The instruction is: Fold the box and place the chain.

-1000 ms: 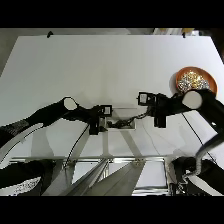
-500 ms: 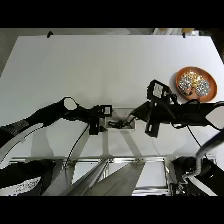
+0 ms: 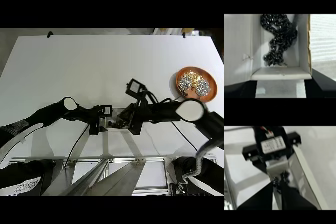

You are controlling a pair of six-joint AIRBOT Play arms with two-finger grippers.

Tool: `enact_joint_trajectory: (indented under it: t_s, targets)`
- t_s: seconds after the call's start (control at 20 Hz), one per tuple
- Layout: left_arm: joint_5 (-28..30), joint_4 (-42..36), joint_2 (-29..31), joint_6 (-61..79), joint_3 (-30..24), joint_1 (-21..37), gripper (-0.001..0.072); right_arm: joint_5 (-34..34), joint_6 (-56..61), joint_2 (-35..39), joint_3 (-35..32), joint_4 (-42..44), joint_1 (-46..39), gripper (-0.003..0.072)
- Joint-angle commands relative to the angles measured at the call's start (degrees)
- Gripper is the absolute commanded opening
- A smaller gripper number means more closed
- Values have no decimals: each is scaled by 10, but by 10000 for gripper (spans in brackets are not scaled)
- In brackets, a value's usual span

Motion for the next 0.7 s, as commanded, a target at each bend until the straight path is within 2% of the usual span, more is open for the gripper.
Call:
enact_joint_trajectory:
  t_s: [0.0,0.05,0.3,0.45,0.65]
  targets:
    - [0,0,0,0,0,0,109,23,48,-37,1,-75,3,278]
    - [0,0,0,0,0,0,109,28,48,-28,4,-95,3,329]
    - [0,0,0,0,0,0,109,86,38,60,12,-217,-70,317]
    - [0,0,0,0,0,0,109,138,24,54,5,-264,-133,191]
    - [0,0,0,0,0,0,109,119,29,-2,-19,-261,-169,193]
